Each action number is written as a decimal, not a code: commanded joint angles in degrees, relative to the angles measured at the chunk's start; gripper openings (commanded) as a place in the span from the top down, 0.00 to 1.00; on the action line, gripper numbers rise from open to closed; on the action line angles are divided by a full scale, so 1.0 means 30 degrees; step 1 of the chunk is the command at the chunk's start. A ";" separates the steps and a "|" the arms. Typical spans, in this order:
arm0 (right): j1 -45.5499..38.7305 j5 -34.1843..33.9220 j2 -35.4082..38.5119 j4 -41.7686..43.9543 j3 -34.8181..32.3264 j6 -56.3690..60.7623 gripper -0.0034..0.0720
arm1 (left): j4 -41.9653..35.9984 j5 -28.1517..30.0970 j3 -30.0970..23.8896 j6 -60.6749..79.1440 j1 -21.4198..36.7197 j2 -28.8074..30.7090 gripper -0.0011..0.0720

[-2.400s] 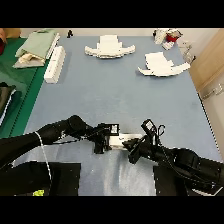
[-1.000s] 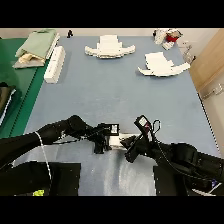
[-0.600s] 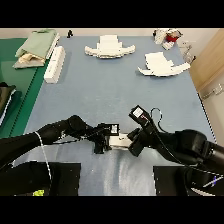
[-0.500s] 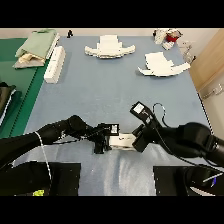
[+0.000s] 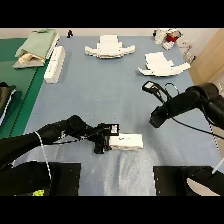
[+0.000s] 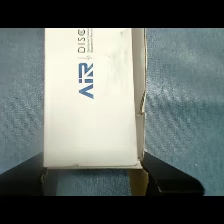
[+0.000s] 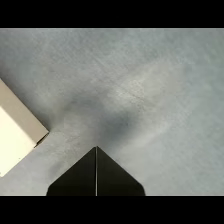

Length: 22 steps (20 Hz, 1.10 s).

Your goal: Fold the box.

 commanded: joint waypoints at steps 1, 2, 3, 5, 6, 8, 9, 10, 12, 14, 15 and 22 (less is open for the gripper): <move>-0.1683 -0.0459 -0.1596 0.0568 0.1151 -0.1523 0.95 | 0.0007 0.0007 0.0015 0.0007 0.0007 0.0000 0.44; -0.1683 -0.0430 -0.1858 0.0568 0.1253 -0.1523 0.95 | 0.0007 0.0007 0.0007 0.0007 0.0007 0.0000 0.44; -0.1683 -0.0291 -0.2011 0.0546 0.1260 -0.1523 0.95 | 0.0007 0.0007 0.0007 0.0015 0.0007 0.0000 0.44; -0.1683 0.0051 -0.2106 0.0561 0.1260 -0.1508 0.95 | 0.0007 0.0007 0.0007 0.0007 0.0007 0.0000 0.44; -0.1683 -0.0007 -0.2106 0.0554 0.1282 -0.1450 0.95 | 0.0007 0.0007 0.0007 0.0007 0.0007 0.0000 0.44; -0.1683 -0.0372 -0.2106 0.0539 0.1282 -0.1377 0.95 | 0.0007 0.0007 0.0007 0.0007 0.0007 0.0000 0.44; -0.1683 -0.0364 -0.2106 0.0539 0.1282 -0.1377 0.95 | 0.0007 0.0007 0.0007 0.0007 0.0007 0.0000 0.44; -0.1683 -0.0364 -0.2106 0.0546 0.1282 -0.1377 0.95 | 0.0007 0.0007 0.0007 0.0007 0.0007 0.0000 0.44; -0.1683 -0.0364 -0.2106 0.0546 0.1282 -0.1377 0.95 | 0.0007 0.0007 0.0007 0.0007 0.0007 0.0000 0.44; -0.1683 -0.0364 -0.2106 0.0546 0.1282 -0.1377 0.95 | 0.0007 0.0007 0.0015 0.0007 0.0007 0.0000 0.44; -0.1683 -0.0364 -0.2106 0.0546 0.1282 -0.1377 0.95 | 0.0007 0.0007 0.0007 0.0007 0.0007 0.0000 0.44; -0.1683 -0.0364 -0.2106 0.0546 0.1282 -0.1377 0.95 | 0.0095 0.0007 0.0095 -0.0882 0.0029 0.0240 0.44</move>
